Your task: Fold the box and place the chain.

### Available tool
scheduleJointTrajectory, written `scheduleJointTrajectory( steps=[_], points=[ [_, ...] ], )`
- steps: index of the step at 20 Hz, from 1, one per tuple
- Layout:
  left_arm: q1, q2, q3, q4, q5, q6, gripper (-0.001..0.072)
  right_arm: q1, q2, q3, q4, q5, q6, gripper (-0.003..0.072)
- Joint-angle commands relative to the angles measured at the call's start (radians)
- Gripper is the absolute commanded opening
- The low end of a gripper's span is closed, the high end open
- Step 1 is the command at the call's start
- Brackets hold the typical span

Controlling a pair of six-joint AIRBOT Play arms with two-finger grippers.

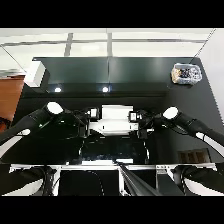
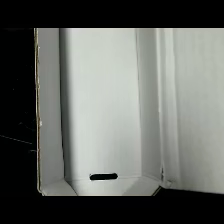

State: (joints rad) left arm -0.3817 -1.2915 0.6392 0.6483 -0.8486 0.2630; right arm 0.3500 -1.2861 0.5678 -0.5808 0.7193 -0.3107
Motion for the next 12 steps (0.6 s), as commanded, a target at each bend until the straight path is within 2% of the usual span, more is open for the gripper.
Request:
scheduleJointTrajectory(
  steps=[1,3,4,6,7,12],
  points=[
    [-0.042,-0.021,0.007,-0.004,0.014,0.0,0.0661,0.001,-0.001,0.0,0.0,0.001,0.0,0.0167],
    [-0.042,-0.021,0.007,-0.004,0.015,-0.005,0.042,0.001,-0.001,0.0,0.0,0.001,0.0,0.0167],
    [-0.042,-0.021,0.007,-0.004,0.013,-0.006,0.0369,0.001,-0.001,0.0,0.0,0.001,0.0,0.0167],
    [-0.042,-0.021,0.007,-0.007,0.003,-0.008,0.0326,0.001,-0.001,0.0,0.0,0.001,0.0,0.0168],
    [-0.042,-0.021,0.007,-0.006,0.0,-0.009,0.0276,0.001,-0.001,0.0,0.0,0.001,0.0,0.0167],
    [-0.042,-0.021,0.007,-0.007,0.003,-0.042,0.0278,0.001,-0.001,0.0,0.0,0.001,0.0,0.0167]
  ],
)
